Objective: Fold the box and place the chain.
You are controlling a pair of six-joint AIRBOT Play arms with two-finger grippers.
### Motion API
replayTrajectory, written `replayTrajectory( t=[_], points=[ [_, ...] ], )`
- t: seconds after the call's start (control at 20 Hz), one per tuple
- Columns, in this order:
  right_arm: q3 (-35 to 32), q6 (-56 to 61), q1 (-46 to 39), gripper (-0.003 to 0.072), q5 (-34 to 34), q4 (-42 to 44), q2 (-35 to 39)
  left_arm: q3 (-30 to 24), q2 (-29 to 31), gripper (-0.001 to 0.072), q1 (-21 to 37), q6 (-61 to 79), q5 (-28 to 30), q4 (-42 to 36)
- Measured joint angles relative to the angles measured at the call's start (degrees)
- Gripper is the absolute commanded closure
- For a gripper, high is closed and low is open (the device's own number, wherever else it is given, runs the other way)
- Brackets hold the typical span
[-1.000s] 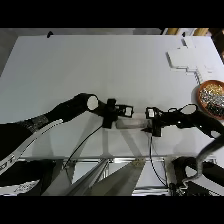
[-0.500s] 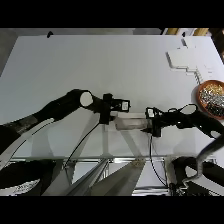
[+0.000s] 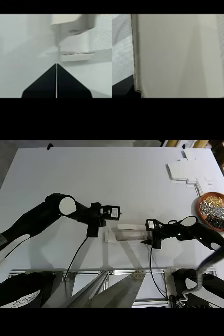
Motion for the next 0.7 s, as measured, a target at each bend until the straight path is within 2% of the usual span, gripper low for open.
replayTrajectory(
  t=[0.2,0.3,0.4,0.5,0.7],
  points=[
    [0.0,0.0,0.0,0.0368,0.0,0.0,0.0,0.0,0.9,0.0703,-5.6,-0.6,-4.6,-5.2],
    [0.0,0.0,0.0,0.0368,0.1,0.0,0.0,0.0,0.8,0.0704,-8.6,0.8,-3.3,-10.2],
    [0.0,0.0,0.0,0.0368,0.1,0.0,0.0,0.0,-0.2,0.0705,-11.0,1.8,2.1,-13.5],
    [0.0,0.0,0.0,0.0368,0.1,0.0,0.0,0.0,-2.0,0.0705,-12.2,1.3,10.1,-16.1],
    [0.0,0.0,0.0,0.0368,0.1,0.0,0.0,0.0,-6.8,0.0706,-11.7,-1.2,25.4,-21.7]
  ],
)
